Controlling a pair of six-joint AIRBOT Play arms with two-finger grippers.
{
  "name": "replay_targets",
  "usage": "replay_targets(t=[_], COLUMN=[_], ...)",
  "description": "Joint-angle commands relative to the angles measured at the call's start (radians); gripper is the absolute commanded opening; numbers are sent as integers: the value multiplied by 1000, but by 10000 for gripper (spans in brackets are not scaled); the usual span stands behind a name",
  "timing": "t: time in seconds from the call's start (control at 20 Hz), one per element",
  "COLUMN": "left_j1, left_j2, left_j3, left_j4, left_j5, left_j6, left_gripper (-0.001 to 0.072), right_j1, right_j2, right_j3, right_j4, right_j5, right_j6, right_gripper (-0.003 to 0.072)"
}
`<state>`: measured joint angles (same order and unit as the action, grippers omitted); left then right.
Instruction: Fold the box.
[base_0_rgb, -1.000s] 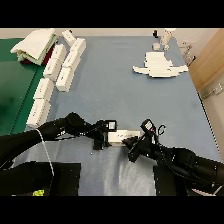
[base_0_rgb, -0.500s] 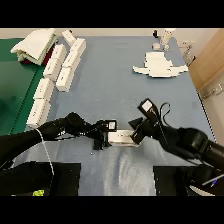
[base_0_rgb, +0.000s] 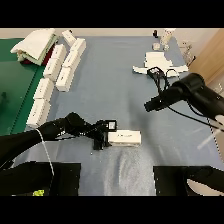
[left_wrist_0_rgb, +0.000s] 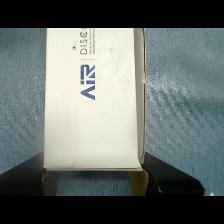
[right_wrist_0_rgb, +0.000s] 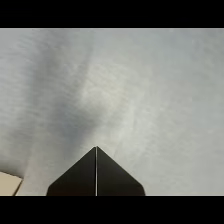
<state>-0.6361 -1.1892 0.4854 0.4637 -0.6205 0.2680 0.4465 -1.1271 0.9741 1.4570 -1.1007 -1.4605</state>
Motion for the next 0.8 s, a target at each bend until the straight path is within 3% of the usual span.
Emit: replay_targets(t=[0.0, 0.15, 0.75], left_j1=[0, 0, 6], left_j2=[0, 0, 3], left_j3=[0, 0, 11], left_j4=[0, 0, -18], left_j5=[0, 0, 2], left_j6=[0, 0, -42], left_gripper=[462, 462, 461], right_j1=[-85, -104, -104], right_j2=[-154, -213, -220], right_j3=[112, 143, 145], right_j4=[129, 200, 198], right_j5=[-119, -111, -60], right_j6=[-57, -103, -103], right_gripper=[8, 3, 2])
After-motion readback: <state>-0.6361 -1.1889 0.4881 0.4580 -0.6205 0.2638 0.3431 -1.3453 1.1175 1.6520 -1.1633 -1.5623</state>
